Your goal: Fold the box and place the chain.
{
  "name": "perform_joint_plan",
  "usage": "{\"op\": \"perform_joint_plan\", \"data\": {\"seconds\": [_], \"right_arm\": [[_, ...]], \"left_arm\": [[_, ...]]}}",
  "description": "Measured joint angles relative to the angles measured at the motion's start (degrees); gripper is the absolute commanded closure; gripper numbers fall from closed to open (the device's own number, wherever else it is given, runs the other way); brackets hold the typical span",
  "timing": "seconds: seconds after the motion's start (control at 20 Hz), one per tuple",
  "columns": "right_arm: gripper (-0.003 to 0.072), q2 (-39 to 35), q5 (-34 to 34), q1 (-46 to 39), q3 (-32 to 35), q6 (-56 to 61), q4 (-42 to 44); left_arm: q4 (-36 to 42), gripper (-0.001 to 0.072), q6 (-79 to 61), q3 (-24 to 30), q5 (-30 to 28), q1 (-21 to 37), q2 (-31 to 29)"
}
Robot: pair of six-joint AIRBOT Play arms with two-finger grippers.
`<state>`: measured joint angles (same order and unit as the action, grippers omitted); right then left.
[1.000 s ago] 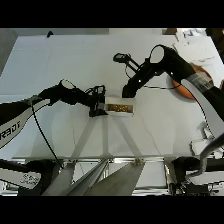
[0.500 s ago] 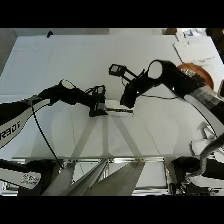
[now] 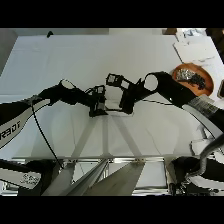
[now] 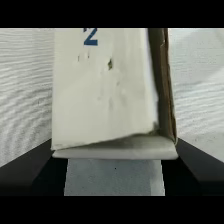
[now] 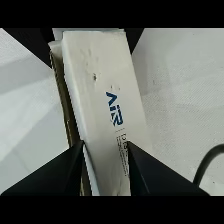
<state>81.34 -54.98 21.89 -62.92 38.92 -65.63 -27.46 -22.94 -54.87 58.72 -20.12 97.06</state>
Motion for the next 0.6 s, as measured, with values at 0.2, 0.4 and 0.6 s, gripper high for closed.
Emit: {"op": "perform_joint_plan", "data": {"seconds": [0.2,0.4,0.6], "right_arm": [[0.0410,0.0,-2.9,0.2,0.2,-0.2,-0.2],[0.0335,0.0,-4.3,0.2,0.2,-0.2,-0.2],[0.0336,0.0,-5.4,0.3,0.2,0.1,-0.1]], "left_arm": [[0.0,0.0453,-0.1,0.0,0.0,0.0,0.0],[-0.1,0.0453,-0.1,0.0,0.0,0.0,0.0],[-0.1,0.0453,0.0,0.0,0.1,0.0,0.0]]}}
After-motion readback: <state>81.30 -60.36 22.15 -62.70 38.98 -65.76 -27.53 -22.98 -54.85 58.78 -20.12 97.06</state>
